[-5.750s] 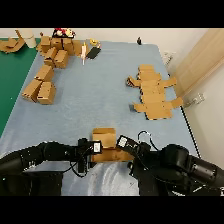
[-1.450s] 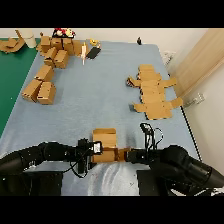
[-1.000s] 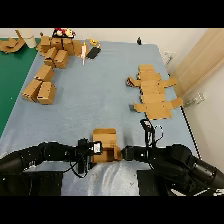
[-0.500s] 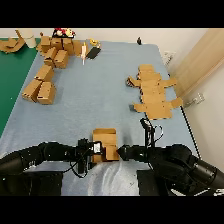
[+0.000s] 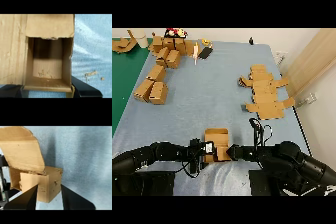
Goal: Fold the box.
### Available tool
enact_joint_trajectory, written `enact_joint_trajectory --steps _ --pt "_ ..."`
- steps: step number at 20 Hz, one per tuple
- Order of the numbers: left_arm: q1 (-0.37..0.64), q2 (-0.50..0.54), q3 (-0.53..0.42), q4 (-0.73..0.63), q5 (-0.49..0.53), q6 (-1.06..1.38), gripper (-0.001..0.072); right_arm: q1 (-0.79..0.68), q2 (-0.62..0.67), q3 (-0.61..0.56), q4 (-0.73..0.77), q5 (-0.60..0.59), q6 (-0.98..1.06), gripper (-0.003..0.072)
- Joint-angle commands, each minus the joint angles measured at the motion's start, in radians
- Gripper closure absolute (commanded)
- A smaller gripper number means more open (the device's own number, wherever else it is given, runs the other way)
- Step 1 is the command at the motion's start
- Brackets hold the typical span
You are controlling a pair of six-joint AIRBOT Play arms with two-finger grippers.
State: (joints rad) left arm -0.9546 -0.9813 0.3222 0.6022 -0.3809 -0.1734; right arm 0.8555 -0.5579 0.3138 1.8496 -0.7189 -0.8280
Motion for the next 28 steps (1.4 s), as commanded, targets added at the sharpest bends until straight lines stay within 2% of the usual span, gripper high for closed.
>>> enact_joint_trajectory --steps 1,4,7,11,17,24,28 --pt "0.001 0.000 0.001 0.000 0.000 0.000 0.0263 0.001 -0.076 0.069 0.000 -0.071 -0.003 0.0236" --pt "0.001 0.000 0.001 0.000 0.000 0.000 0.0263 0.036 -0.182 0.150 -0.017 -0.141 0.026 0.0237" --pt "0.001 0.000 0.001 0.000 0.000 0.000 0.0263 0.114 -0.262 0.236 -0.144 -0.225 0.183 0.0238" --pt "0.001 0.000 0.001 0.000 0.000 0.000 0.0263 0.196 -0.357 0.325 -0.236 -0.314 0.338 0.0238" --pt "0.001 0.000 0.001 0.000 0.000 0.000 0.0263 0.242 -0.506 0.434 -0.261 -0.435 0.432 0.0237" --pt "0.001 0.000 0.001 0.000 0.000 0.000 0.0263 0.246 -0.610 0.481 -0.265 -0.522 0.439 0.0240" --pt "0.001 0.000 0.001 0.000 0.000 0.000 0.0263 0.246 -0.629 0.480 -0.288 -0.542 0.439 0.0290"
